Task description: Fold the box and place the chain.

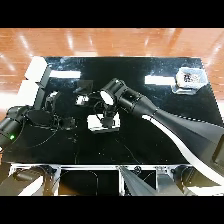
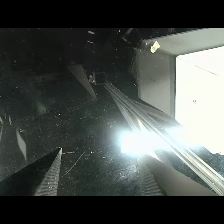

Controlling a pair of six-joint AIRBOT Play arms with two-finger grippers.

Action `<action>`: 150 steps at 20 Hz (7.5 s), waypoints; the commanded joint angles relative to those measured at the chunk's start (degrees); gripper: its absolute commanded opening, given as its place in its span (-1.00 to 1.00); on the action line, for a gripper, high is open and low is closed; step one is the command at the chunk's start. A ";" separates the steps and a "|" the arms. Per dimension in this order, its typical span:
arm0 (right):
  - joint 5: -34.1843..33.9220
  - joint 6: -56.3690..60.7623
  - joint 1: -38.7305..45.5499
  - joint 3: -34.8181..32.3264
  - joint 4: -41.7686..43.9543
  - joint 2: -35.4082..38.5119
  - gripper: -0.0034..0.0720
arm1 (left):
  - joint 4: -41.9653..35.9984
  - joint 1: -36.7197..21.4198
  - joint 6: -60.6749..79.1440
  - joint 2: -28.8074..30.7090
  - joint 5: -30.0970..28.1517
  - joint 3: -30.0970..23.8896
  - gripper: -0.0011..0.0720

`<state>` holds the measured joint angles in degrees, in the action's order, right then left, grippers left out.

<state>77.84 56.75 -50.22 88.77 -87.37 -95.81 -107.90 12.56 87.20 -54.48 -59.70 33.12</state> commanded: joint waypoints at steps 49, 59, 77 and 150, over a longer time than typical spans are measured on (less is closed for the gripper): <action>-0.15 -0.26 -0.02 -0.72 1.81 -0.48 0.28 | -0.46 0.02 0.00 0.02 -0.02 -0.07 0.57; 1.40 1.20 0.00 -0.42 1.81 -0.44 0.28 | -0.79 0.04 0.00 0.02 -0.02 -0.07 0.57; -39.50 50.12 2.67 -32.52 28.63 16.81 -0.83 | -1.57 0.07 0.00 -0.15 3.19 -0.07 0.58; -12.15 34.95 31.65 -30.73 15.30 32.92 -0.83 | -20.55 12.98 84.87 -4.50 16.26 0.83 0.74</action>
<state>66.28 91.70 -18.59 58.02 -71.64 -62.89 -128.51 25.52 171.52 -58.78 -43.13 33.93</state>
